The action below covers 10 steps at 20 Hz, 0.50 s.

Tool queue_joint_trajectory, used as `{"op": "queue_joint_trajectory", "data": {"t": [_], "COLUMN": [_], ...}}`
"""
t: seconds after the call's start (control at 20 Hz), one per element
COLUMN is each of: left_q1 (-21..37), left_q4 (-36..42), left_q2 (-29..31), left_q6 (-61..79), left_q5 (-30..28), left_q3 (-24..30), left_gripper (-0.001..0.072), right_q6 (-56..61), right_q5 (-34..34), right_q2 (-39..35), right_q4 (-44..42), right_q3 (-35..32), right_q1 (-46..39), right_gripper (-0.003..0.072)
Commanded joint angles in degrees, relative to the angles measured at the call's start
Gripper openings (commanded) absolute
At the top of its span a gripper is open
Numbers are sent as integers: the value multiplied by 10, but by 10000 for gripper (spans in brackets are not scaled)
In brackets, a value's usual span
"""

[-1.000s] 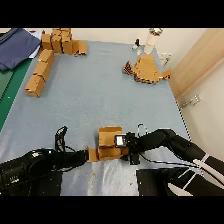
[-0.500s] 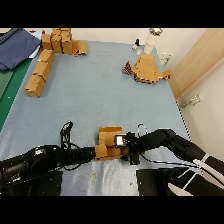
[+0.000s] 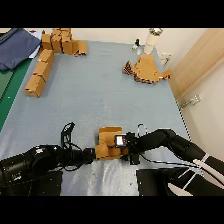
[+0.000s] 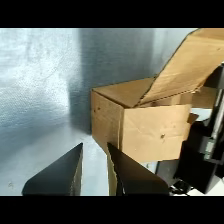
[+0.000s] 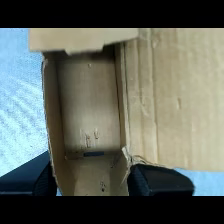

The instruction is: Fold the box.

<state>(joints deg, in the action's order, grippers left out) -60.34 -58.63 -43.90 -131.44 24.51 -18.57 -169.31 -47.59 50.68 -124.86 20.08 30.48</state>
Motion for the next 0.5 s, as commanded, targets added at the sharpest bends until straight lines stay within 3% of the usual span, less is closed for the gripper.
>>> {"op": "queue_joint_trajectory", "data": {"t": [0.0,0.25,0.45], "left_q1": [17,59,53], "left_q4": [-2,-42,-42], "left_q2": [0,27,28], "left_q6": [-1,1,5], "left_q5": [66,106,96], "left_q3": [-1,-42,-55], "left_gripper": [248,249,261], "right_q6": [0,0,0], "right_q5": [0,0,0], "right_q2": [0,0,0], "right_q4": [0,0,0], "right_q3": [0,0,0], "right_q1": [0,0,0], "right_gripper": [522,522,523]}}
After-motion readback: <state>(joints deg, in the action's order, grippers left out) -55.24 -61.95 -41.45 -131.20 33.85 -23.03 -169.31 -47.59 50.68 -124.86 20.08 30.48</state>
